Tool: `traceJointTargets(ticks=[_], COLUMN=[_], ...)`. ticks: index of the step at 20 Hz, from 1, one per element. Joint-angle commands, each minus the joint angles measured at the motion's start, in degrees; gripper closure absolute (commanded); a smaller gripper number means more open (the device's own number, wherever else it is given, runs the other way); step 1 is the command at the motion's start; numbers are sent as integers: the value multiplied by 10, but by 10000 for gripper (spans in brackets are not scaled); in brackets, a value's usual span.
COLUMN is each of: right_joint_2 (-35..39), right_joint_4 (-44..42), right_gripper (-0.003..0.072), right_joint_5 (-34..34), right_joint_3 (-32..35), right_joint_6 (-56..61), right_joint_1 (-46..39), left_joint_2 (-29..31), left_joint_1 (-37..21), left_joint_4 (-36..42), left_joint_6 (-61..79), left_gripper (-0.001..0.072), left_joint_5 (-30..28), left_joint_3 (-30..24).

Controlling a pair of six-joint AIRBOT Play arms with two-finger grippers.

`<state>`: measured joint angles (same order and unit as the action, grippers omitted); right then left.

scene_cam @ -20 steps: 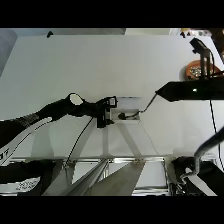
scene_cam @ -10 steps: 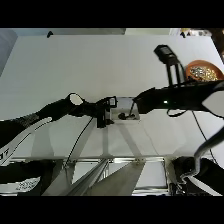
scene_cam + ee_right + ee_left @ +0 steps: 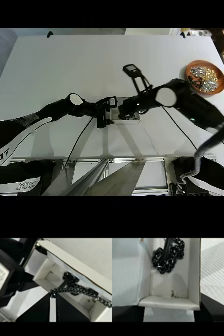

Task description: Fold the box and place the chain.

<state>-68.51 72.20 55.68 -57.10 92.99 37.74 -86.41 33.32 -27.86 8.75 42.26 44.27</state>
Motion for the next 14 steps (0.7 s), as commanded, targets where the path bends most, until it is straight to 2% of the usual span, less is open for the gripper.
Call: traceJointTargets(ticks=[1, 3, 4, 6, 7, 12, 14], right_joint_2=[-45, -45, -42, -30, -19, 82, 119], right_joint_4=[6, 11, 11, 10, 10, 14, 32], right_gripper=[667, 665, 634, 477, 445, 421, 291], right_joint_5=[-5, 1, 4, 10, 13, 26, 34], right_joint_3=[0, 0, 0, -1, -4, -18, -18], right_joint_6=[0, 0, -2, -3, -4, -35, -35], right_joint_1=[6, 6, 6, 6, 5, -53, -103], left_joint_2=[0, 0, 0, 0, 0, 0, 0], left_joint_1=[0, 0, 0, 0, 0, 0, 0], left_joint_4=[0, 0, 0, 0, 0, 0, 0], left_joint_6=[0, 0, 0, 0, 0, 0, 0], left_gripper=[316, 316, 316, 316, 316, 316, 316], left_joint_5=[0, 0, 0, 0, 0, 0, 0], left_joint_3=[0, 0, 0, 0, 0, 0, 0])
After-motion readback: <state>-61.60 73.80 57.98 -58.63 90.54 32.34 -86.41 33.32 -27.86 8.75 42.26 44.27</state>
